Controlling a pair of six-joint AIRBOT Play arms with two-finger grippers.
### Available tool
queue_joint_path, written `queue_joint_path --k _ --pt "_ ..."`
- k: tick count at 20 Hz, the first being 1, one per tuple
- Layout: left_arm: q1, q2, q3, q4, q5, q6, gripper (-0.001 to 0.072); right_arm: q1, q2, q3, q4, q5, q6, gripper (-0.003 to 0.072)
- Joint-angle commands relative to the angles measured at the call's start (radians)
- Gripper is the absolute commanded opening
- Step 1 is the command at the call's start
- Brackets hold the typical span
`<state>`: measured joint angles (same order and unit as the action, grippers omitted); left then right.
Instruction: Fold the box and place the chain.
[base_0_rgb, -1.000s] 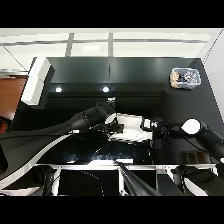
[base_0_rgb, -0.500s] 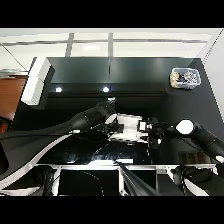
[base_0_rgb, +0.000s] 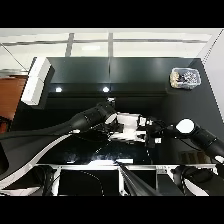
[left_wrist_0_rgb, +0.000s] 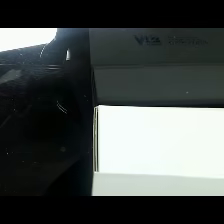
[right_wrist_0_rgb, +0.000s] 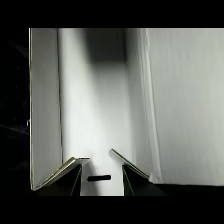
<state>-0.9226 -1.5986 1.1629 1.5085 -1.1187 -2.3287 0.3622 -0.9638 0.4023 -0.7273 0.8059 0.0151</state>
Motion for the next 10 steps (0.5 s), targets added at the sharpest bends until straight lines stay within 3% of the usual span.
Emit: queue_joint_path --k 1,7,8,9,10 --pt "0.000 -0.001 0.000 -0.007 0.004 0.021 0.0030 0.008 -0.006 0.000 0.077 -0.003 0.015 0.0299" --pt "0.000 -0.001 0.000 -0.007 -0.002 0.021 0.0030 0.016 -0.025 0.000 0.068 -0.037 0.015 0.0302" --pt "0.000 -0.001 0.000 -0.007 -0.002 0.021 0.0030 0.016 -0.025 0.000 0.063 -0.038 0.015 0.0345" --pt "0.000 -0.001 0.000 -0.007 -0.002 0.021 0.0030 0.016 -0.025 0.000 0.063 -0.047 0.015 0.0481" --pt "0.000 -0.001 0.000 -0.007 -0.004 0.021 0.0030 0.016 -0.025 0.000 0.062 -0.051 0.015 0.0493"
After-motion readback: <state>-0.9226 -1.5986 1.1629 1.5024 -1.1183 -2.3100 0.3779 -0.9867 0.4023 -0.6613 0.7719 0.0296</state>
